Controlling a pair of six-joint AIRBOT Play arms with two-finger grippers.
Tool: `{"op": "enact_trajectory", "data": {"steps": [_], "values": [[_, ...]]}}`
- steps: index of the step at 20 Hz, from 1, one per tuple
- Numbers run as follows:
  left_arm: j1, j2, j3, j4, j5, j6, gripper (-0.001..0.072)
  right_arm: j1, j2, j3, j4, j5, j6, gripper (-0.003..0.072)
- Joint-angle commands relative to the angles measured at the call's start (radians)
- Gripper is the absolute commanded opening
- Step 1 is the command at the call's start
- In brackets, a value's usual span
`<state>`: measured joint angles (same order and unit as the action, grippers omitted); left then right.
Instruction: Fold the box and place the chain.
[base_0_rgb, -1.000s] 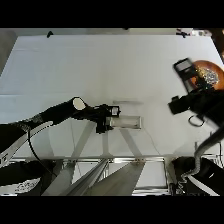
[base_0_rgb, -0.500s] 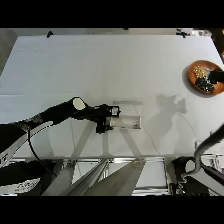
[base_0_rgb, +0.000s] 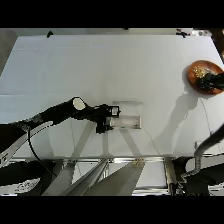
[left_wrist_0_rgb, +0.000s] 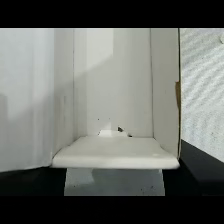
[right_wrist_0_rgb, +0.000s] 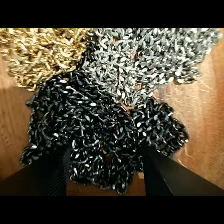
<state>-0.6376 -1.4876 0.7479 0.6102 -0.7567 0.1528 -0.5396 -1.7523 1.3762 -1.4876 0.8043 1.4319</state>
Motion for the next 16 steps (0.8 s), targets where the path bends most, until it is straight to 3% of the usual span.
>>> {"op": "enact_trajectory", "data": {"steps": [1,3,4,6,7,16], "values": [[0.0,0.0,0.0,0.0,0.0,0.0,0.0347,-0.002,-0.083,0.026,0.008,0.0,0.009,0.0454],[0.0,0.0,0.0,0.0,0.0,0.0,0.0347,0.003,-0.097,0.026,0.008,-0.003,0.007,0.038],[0.0,0.0,0.0,0.0,0.0,0.0,0.0347,0.005,-0.097,0.026,0.009,0.0,0.007,0.0307],[0.0,0.0,0.0,0.0,0.0,0.0,0.0347,0.004,-0.085,0.026,0.019,0.029,0.007,0.0053],[0.0,0.0,0.0,0.0,0.0,0.0,0.0347,0.004,-0.072,0.026,0.02,0.046,0.007,0.0019],[0.0,0.0,0.0,0.0,0.0,0.0,0.0347,0.004,0.211,0.026,0.023,0.171,0.002,0.0019]]}}
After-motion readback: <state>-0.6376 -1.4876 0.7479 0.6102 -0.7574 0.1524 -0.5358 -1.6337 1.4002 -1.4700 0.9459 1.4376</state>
